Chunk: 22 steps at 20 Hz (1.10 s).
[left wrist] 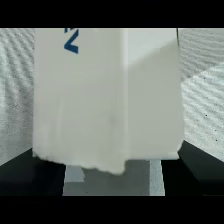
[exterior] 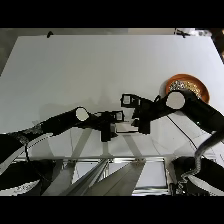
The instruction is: Fold the box and place the chain.
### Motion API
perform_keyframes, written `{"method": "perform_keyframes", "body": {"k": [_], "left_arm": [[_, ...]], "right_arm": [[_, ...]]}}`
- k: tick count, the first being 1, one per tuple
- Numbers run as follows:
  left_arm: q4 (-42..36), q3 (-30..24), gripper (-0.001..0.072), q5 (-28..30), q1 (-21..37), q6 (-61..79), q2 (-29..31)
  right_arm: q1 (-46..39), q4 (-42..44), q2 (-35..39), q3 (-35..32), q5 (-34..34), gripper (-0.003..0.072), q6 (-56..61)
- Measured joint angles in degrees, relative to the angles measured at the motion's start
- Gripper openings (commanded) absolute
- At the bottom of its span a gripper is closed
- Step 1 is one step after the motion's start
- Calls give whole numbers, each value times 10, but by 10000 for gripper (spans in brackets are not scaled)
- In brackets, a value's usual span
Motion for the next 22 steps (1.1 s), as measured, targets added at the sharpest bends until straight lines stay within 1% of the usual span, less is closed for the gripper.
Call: {"method": "perform_keyframes", "body": {"k": [8,15,18,22], "left_arm": [[0,0,333,0,0,0,0],[-1,0,333,-1,0,-2,0],[-2,0,333,1,0,-3,0],[-1,0,333,1,0,-1,0]], "right_arm": [[0,4,3,-27,-22,270,0],[0,3,3,-34,-42,270,0],[0,0,7,-34,-64,270,0],[0,0,14,-34,-71,270,-1]]}}
